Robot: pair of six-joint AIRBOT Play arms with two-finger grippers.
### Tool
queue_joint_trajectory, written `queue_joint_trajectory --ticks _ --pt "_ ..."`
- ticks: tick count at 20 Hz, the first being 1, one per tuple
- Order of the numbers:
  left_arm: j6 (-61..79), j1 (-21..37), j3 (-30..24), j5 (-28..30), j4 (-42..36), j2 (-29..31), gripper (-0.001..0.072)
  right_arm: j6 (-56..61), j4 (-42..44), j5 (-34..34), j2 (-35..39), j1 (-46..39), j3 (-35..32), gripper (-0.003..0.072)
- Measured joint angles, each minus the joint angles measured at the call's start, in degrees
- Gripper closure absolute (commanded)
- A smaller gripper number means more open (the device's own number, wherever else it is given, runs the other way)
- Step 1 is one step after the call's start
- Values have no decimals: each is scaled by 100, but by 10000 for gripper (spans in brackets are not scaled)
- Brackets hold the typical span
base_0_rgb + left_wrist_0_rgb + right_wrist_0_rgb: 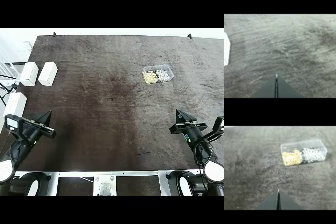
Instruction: Fold the box and place the chain.
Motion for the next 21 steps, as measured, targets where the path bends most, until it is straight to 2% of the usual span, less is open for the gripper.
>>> queue_joint_trajectory --ticks 4,10,21 --pt "-7 0 -4 -227 2 0 688 101 367 -129 0 4 -295 681" --pt "-107 0 -7 -791 0 0 688 -175 367 -177 2 4 -466 680" --pt "-146 0 -7 -966 -7 0 688 -269 345 -190 7 4 -492 680"
